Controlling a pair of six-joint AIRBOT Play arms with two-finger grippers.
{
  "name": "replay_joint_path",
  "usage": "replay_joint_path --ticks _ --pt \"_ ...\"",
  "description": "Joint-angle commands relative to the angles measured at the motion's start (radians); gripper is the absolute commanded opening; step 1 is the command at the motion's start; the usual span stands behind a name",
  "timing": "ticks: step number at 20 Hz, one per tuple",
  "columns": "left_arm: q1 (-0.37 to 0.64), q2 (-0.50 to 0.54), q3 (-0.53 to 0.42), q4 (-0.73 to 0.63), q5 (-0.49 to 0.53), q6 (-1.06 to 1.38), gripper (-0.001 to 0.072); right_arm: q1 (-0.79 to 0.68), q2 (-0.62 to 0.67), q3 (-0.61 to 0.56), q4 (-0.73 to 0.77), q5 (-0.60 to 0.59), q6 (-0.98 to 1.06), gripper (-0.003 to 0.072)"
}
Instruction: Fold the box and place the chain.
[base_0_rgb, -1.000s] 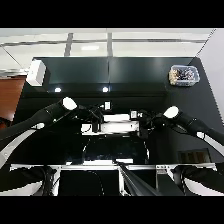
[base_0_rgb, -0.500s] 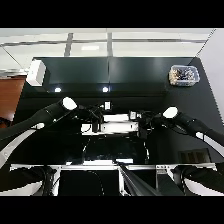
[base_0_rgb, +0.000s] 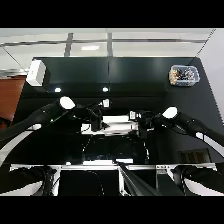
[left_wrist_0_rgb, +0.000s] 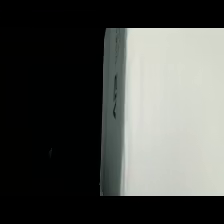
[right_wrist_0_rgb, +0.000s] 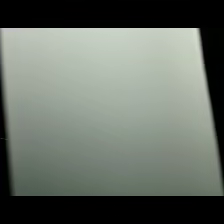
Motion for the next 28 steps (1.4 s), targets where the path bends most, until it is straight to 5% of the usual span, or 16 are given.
replay_joint_path --ticks 1,5,6,8,10,14,16,20,23,25,28 --pt "0.039 0.102 0.001 0.141 -0.056 -0.204 0.0710 0.001 -0.001 0.000 0.002 -0.018 0.027 0.0462" --pt "0.126 0.257 0.001 0.359 -0.332 -0.576 0.0673 0.001 -0.001 0.000 0.001 -0.017 0.026 0.0460" --pt "0.148 0.272 0.001 0.352 -0.444 -0.647 0.0520 0.001 -0.001 0.000 0.001 -0.017 0.026 0.0371" --pt "0.167 0.269 -0.016 0.259 -0.624 -0.676 0.0029 0.002 -0.001 0.000 0.001 -0.016 0.026 0.0118" --pt "0.147 0.269 -0.079 0.063 -0.575 -0.677 0.0024 0.002 -0.001 0.000 0.001 -0.016 0.026 0.0127" --pt "0.051 0.246 -0.155 -0.304 0.013 -0.597 0.0025 0.002 -0.001 0.000 0.001 -0.016 0.026 0.0127" --pt "0.041 0.201 -0.116 -0.443 0.167 -0.514 0.0024 0.002 -0.001 0.000 0.001 -0.016 0.027 0.0127" --pt "0.044 0.068 -0.010 -0.249 0.190 -0.539 0.0023 0.001 -0.001 0.000 0.001 -0.016 0.027 0.0127" --pt "0.046 -0.029 0.023 -0.065 0.056 -0.654 0.0024 0.001 -0.001 0.000 0.001 -0.017 0.027 0.0127" --pt "0.044 -0.077 0.025 -0.045 -0.039 -0.653 0.0023 0.001 -0.001 0.000 0.001 -0.017 0.027 0.0127" --pt "0.046 -0.095 0.025 -0.045 0.006 -0.654 0.0023 0.001 -0.001 0.000 0.001 -0.017 0.027 0.0127"
